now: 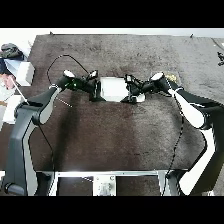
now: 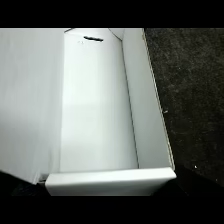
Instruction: Fold the box and place the chain.
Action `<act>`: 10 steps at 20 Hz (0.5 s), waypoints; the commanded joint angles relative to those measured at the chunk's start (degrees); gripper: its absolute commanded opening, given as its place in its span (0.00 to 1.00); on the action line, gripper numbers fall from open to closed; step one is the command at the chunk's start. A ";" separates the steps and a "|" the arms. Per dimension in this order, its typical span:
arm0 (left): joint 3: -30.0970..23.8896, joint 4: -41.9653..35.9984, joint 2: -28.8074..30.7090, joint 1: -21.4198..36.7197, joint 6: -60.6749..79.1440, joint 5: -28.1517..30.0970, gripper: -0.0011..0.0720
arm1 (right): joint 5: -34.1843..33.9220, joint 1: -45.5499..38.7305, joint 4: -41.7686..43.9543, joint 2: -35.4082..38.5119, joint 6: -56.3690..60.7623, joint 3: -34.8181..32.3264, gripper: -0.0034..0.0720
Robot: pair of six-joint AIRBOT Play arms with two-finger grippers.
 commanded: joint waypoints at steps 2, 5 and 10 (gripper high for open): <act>0.00 -0.66 -0.42 0.04 0.50 0.37 1.00 | 0.26 0.07 -0.02 0.00 -0.02 0.02 0.67; 0.00 -1.31 -0.55 0.04 0.57 0.55 1.00 | 0.26 0.07 -0.02 0.00 -0.02 0.02 0.67; 0.00 -1.55 -0.57 -1.05 1.14 0.09 1.00 | 0.26 0.07 -0.02 0.00 0.00 0.02 0.67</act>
